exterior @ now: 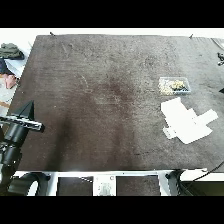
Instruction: Fold the box and place the chain.
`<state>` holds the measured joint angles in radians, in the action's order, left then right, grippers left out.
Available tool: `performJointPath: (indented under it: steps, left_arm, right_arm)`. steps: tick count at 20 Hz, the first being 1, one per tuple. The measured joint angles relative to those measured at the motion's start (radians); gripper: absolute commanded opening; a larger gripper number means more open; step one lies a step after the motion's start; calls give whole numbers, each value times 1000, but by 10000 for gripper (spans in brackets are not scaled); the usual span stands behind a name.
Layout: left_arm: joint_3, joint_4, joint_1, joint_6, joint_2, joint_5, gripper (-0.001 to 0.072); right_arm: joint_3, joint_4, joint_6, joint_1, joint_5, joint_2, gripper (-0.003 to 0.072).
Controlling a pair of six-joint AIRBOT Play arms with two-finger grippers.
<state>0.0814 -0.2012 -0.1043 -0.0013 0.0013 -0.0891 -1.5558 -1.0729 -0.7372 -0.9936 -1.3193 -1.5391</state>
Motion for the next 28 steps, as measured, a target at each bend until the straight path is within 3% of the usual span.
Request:
performJointPath:
  steps: [5, 12, 21, 22, 24, 25, 26, 28]
  left_arm:
    - [0, 0, 0, 0, 0, 0, 13]
    - [0, 0, 0, 0, 0, 0, 13]
    - [0, 0, 0, 0, 0, 0, 13]
    - [0, 0, 0, 0, 0, 0, 13]
    - [0, 0, 0, 0, 0, 0, 14]
    - [0, 0, 0, 0, 0, 0, 14]
    - [0, 0, 0, 0, 0, 0, 14]
    - [0, 0, 0, 0, 0, 0, 13]
  right_arm:
    - [-84, -153, 3, -8, -100, -148, 384]
    - [-104, -249, 45, -7, -210, -261, 383]
    - [-93, -200, 154, -6, -307, -341, 372]
    - [-93, -190, 158, -6, -321, -354, 280]
    - [-93, -169, 163, -6, -351, -381, 255]
    - [-93, -161, 167, -6, -369, -392, 149]
    - [-93, -153, 174, -6, -386, -402, -14]
    - [-93, -119, 217, -8, -428, -415, -14]
